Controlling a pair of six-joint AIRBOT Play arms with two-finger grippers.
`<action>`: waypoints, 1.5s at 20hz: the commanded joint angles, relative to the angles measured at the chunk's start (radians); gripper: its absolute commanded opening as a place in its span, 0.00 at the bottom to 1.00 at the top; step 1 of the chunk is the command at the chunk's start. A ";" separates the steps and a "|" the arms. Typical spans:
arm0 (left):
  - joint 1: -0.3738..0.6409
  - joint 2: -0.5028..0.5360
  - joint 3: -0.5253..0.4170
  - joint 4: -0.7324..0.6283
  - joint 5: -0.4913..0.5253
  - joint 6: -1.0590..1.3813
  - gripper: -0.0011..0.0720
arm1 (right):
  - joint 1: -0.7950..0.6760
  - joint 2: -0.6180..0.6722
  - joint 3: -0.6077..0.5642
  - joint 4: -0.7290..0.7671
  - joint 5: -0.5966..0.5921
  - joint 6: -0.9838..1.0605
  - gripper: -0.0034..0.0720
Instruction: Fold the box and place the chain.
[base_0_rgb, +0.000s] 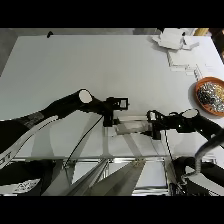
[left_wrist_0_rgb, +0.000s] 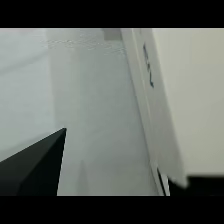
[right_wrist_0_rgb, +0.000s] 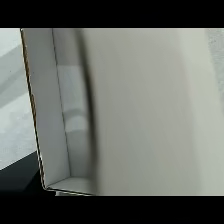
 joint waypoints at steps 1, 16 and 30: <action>0.038 0.072 0.001 0.152 -0.024 -0.196 0.91 | 0.000 0.001 0.000 0.003 -0.004 0.002 0.62; -0.251 0.317 0.012 0.512 -0.146 -0.813 0.02 | 0.000 0.001 0.000 0.003 -0.005 0.002 0.62; -0.134 -0.132 0.257 0.466 0.092 -1.056 0.02 | 0.000 0.001 0.000 0.001 -0.005 0.002 0.62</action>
